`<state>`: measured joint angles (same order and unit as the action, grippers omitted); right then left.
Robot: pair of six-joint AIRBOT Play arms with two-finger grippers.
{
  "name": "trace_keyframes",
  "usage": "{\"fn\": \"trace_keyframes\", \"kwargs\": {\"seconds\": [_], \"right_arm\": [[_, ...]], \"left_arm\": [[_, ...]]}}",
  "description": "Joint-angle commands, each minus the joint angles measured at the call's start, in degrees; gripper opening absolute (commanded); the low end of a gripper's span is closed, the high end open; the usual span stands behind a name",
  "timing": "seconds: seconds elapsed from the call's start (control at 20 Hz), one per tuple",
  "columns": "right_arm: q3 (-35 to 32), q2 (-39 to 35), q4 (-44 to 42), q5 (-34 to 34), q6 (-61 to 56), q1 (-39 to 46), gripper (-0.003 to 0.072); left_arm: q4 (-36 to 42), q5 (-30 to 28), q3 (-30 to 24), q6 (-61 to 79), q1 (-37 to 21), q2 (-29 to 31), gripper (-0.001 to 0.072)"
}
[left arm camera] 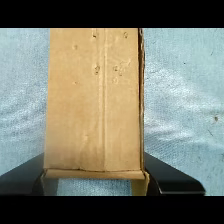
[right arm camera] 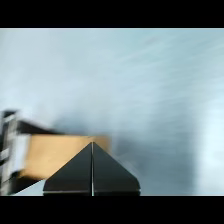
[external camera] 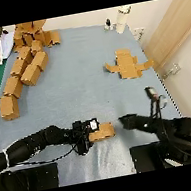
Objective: Fold the box.
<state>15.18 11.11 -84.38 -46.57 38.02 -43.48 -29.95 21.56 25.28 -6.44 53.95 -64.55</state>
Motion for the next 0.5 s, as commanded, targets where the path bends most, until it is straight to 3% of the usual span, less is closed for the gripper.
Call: {"fn": "trace_keyframes", "kwargs": {"seconds": [0.0, 0.2, 0.45], "right_arm": [[6.4, 1.2, 17.1, -20.3, -5.9, 4.6, 0.0002], [8.9, 8.3, 16.4, -20.5, -8.7, 5.0, 0.0002], [8.9, 17.2, 16.5, -14.2, -14.4, 5.0, 0.0002]], "left_arm": [[0.0, 0.0, 0.0, 0.0, 0.0, 0.0, 0.0478], [0.0, -2.1, 0.0, 0.0, 0.0, 0.0, 0.0477], [0.2, -2.1, 0.2, -1.1, 0.0, 0.0, 0.0476]]}}
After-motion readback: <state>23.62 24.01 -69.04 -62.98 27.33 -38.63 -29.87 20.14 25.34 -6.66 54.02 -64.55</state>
